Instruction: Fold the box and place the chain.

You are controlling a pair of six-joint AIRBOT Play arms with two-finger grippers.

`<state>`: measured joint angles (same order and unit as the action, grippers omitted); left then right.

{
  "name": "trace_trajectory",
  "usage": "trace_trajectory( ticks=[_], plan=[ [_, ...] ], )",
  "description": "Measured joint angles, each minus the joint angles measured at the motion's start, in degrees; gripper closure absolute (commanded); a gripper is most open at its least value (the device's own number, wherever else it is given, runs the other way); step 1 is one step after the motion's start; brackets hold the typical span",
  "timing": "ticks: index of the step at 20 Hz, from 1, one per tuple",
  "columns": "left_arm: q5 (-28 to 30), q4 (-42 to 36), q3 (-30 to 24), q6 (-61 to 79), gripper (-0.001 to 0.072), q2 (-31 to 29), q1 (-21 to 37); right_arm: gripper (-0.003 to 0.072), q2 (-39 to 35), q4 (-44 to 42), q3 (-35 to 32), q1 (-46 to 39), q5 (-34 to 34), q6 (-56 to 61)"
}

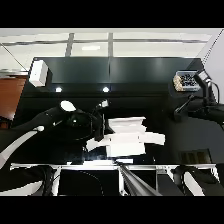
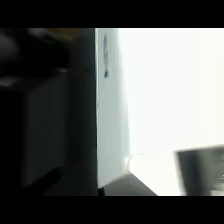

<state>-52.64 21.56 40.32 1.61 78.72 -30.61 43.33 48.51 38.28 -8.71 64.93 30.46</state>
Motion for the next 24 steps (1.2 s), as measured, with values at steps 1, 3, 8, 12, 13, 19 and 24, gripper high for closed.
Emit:
trace_trajectory(
  ticks=[1,3,8,12,13,19,24],
  plan=[
    [3.17,0.74,-0.55,1.11,0.0681,-0.48,-0.83,-0.0021,0.02,0.7,-0.46,1.22,-0.04,-1.11],
    [7.21,2.8,-1.27,2.69,0.0681,-0.79,-1.92,-0.0021,0.0,1.33,-1.92,3.91,-0.87,-3.56],
    [11.54,5.51,-1.81,3.87,0.068,-0.72,-2.56,-0.0021,0.09,2.32,-7.43,11.28,-4.94,-9.99],
    [12.66,8.41,-1.9,3.13,0.068,-0.72,-2.6,-0.0021,0.13,2.6,-11.5,16.59,-8.37,-13.53],
    [12.81,9.88,-1.9,1.99,0.068,-0.72,-2.6,-0.0021,0.13,2.6,-12.2,17.68,-9.14,-14.03],
    [13.25,15.37,-1.9,-1.36,0.068,-0.74,-2.64,-0.002,1.16,6.47,-14.47,22.93,-10.78,-15.58],
    [13.51,16.41,-1.9,-1.84,0.068,-0.76,-2.67,-0.002,3.58,8.79,-15.26,28.87,-12.0,-17.73]
  ],
)
